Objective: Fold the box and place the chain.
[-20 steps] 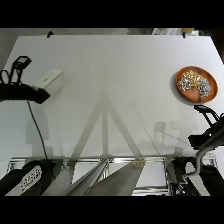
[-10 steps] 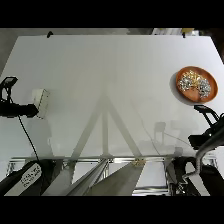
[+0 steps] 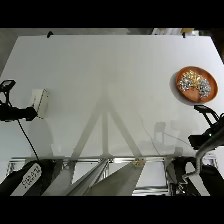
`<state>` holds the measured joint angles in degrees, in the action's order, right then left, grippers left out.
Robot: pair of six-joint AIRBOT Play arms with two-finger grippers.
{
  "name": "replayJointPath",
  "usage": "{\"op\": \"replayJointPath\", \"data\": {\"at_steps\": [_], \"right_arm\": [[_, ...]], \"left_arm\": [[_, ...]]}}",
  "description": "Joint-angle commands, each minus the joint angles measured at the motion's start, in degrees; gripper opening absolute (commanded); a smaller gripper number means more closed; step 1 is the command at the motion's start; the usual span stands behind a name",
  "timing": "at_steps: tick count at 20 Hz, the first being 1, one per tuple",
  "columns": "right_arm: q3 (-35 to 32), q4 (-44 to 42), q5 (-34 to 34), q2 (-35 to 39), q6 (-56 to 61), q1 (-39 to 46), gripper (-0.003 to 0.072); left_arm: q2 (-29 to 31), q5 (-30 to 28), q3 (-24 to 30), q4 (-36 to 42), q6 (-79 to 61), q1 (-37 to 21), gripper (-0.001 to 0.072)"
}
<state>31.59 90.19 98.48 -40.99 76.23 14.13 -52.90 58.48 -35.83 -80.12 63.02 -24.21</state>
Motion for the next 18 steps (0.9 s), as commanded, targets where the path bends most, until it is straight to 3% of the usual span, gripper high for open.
{"op": "replayJointPath", "data": {"at_steps": [1, 4, 9, 13, 18], "right_arm": [[0.0, 0.0, 0.0, 0.0, 0.0, 0.0, 0.0016], [0.0, 0.0, 0.0, 0.0, 0.0, 0.0, 0.0016], [0.0, 0.0, 0.0, 0.0, 0.0, 0.0, 0.0016], [0.0, 0.0, 0.0, 0.0, 0.0, 0.0, 0.0016], [0.0, 0.0, 0.0, 0.0, 0.0, 0.0, 0.0016]], "left_arm": [[9.5, 0.4, 0.1, 2.4, 0.2, 0.3, 0.0693], [20.1, 3.2, 0.1, 2.1, 0.2, 4.1, 0.0692], [31.3, 15.3, 0.1, 2.5, 6.5, 9.1, 0.0691], [33.4, 20.5, 0.1, 2.5, 9.5, 9.3, 0.0691], [33.4, 19.1, 2.4, 2.5, 9.5, 9.3, 0.0691]]}}
